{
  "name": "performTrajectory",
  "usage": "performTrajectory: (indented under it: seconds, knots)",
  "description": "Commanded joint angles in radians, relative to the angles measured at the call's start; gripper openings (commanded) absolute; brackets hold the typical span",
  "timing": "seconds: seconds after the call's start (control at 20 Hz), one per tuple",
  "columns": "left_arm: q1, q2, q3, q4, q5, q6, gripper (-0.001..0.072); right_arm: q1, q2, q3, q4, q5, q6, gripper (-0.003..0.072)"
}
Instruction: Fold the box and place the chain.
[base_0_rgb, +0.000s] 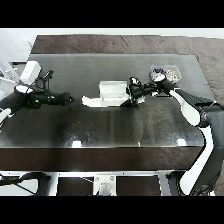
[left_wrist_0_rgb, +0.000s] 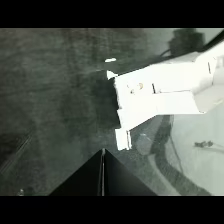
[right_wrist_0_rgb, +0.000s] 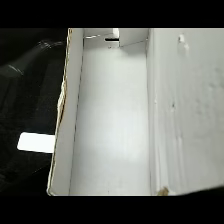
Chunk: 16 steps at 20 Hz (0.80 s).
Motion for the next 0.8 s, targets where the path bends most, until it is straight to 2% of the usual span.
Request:
performTrajectory:
  seconds: [0.0,0.2,0.45,0.75]
  knots:
    - [0.001,-0.004,-0.033,0.002,0.084,-0.103,0.0019,0.001,-0.001,0.0,0.0,0.0,0.0,0.05]
    - [-0.016,-0.042,-0.033,-0.01,0.091,-0.13,0.002,0.001,-0.001,0.0,0.0,0.0,0.0,0.05]
    - [-0.08,-0.125,-0.028,-0.116,0.109,-0.099,0.0019,0.001,-0.001,0.0,0.0,0.0,0.0,0.0499]
    - [-0.154,-0.224,0.072,-0.131,0.074,-0.092,0.0019,0.001,-0.001,0.0,0.0,0.0,0.0,0.05]
